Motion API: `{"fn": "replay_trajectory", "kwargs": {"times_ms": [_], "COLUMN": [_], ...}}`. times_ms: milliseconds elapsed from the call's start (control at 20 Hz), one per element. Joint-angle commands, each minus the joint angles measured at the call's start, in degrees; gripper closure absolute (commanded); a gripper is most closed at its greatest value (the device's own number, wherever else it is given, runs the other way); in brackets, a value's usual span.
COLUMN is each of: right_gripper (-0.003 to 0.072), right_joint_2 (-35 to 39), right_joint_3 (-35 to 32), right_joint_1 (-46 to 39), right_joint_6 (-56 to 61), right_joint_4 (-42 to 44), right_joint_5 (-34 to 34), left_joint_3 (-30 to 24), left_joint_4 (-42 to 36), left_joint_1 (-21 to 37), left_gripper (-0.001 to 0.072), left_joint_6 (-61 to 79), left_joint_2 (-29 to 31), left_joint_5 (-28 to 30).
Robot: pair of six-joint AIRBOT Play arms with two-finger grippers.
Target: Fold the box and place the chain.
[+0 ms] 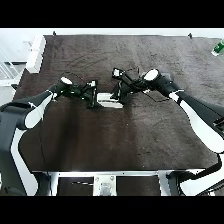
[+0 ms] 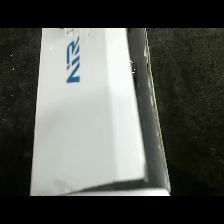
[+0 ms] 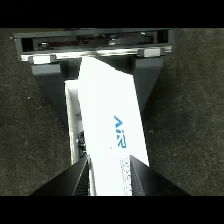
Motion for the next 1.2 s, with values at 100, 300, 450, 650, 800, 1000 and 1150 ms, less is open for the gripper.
{"fn": "replay_trajectory", "kwargs": {"times_ms": [100, 300, 450, 650, 800, 1000, 1150], "right_gripper": [0.0403, 0.0403, 0.0387, 0.0238, 0.0275, 0.0558, 0.0672], "right_joint_2": [0.0, 0.0, 0.0, 0.1, 0.1, -0.7, -3.1], "right_joint_3": [-1.9, -3.5, -4.3, -2.5, -2.0, -2.1, -2.1], "right_joint_1": [1.0, 1.1, 1.1, 0.1, -1.0, -2.3, -2.2], "right_joint_6": [0.0, 0.0, 0.0, -0.8, -1.8, 0.2, 4.6], "right_joint_4": [0.3, 0.3, 0.4, 8.3, 11.4, 12.2, 9.2], "right_joint_5": [0.3, 0.3, 0.3, 2.6, 3.3, 3.4, 3.6], "left_joint_3": [0.0, 0.0, 0.0, 0.0, 0.0, 0.0, 0.0], "left_joint_4": [0.0, 0.0, 0.0, 0.0, 0.0, 0.0, 0.0], "left_joint_1": [0.0, 0.0, 0.0, 0.0, 0.0, 0.0, 0.0], "left_gripper": [0.0301, 0.0301, 0.0301, 0.0301, 0.0301, 0.0301, 0.0301], "left_joint_6": [0.0, 0.0, 0.0, 0.0, 0.0, 0.0, 0.0], "left_joint_2": [0.0, 0.0, 0.0, 0.0, 0.0, 0.0, 0.0], "left_joint_5": [0.0, 0.0, 0.0, 0.0, 0.0, 0.0, 0.0]}}
